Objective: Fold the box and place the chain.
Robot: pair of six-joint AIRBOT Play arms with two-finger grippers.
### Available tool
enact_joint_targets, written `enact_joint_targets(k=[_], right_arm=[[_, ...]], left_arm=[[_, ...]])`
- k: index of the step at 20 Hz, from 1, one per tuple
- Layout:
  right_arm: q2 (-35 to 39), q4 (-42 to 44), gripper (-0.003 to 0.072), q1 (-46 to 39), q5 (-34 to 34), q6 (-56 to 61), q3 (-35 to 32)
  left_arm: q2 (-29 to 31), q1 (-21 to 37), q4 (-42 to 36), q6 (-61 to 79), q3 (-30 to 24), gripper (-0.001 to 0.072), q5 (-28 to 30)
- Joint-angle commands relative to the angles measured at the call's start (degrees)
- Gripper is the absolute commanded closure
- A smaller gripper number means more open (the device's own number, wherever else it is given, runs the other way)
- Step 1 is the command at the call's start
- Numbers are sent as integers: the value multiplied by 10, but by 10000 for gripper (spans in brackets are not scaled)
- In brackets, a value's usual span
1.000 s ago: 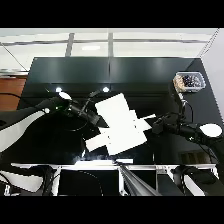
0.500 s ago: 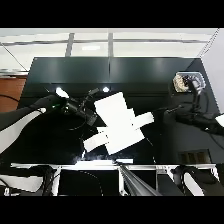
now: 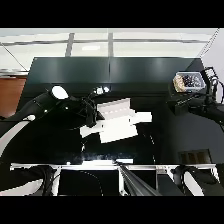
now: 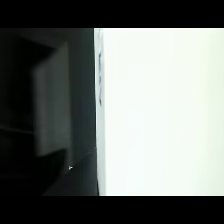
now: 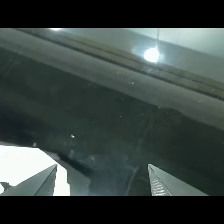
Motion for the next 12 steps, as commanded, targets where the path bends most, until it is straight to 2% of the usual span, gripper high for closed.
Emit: enact_joint_targets(k=[1, 3, 6, 12], right_arm=[[0, 14, 26, -2, -2, -3, 2], [0, 12, 27, 0, 19, -31, 2], [0, 13, 27, 11, 71, -146, 1], [-4, 13, 27, 88, 71, -214, -54]], left_arm=[[12, -19, 15, 108, -11, 684, 103], [-1, -17, 23, 118, -19, 683, 116], [-28, -19, 28, 117, -19, 683, 93], [-45, -23, 24, 119, -19, 683, 26]])
